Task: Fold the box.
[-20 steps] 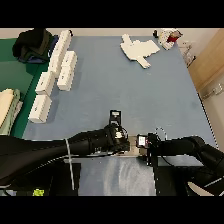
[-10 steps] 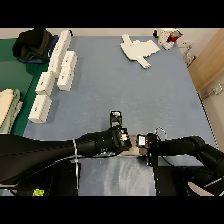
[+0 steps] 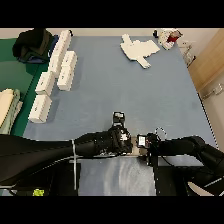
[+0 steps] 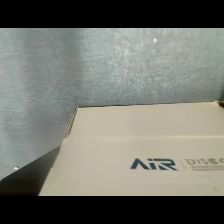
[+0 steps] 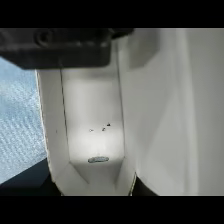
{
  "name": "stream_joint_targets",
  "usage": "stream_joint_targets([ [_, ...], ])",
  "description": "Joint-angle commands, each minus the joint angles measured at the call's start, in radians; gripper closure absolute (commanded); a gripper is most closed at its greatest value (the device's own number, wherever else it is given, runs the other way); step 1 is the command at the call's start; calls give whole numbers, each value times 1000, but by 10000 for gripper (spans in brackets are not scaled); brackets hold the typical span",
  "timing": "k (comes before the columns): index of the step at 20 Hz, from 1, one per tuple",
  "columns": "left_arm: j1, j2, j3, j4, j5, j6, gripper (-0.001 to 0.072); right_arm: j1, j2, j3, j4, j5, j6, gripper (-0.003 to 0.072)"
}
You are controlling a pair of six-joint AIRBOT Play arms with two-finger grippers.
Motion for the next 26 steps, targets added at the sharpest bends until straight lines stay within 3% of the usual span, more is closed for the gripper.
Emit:
stream_joint_targets([
  [1,1,23,2,12,-10,14,225,1,0,0,1,0,2,176],
  [4,1,71,3,15,-43,29,225,1,0,0,1,0,2,176],
  [9,1,242,4,15,-204,120,233,1,0,0,1,0,2,176],
  [10,1,274,4,15,-226,156,319,1,0,0,1,0,2,176],
  [12,1,321,3,18,-245,290,696,1,0,0,1,0,2,176],
  [17,0,335,-25,76,-229,621,696,1,0,0,1,0,2,176],
  [19,18,382,-84,18,-164,765,697,1,0,0,1,0,2,176],
  [21,92,503,-204,-89,-52,928,697,1,0,0,1,0,2,176],
  [25,343,710,-406,-341,-13,1556,692,1,0,0,1,0,2,176],
  [26,419,741,-447,-417,13,1729,470,1,0,0,1,0,2,176],
])
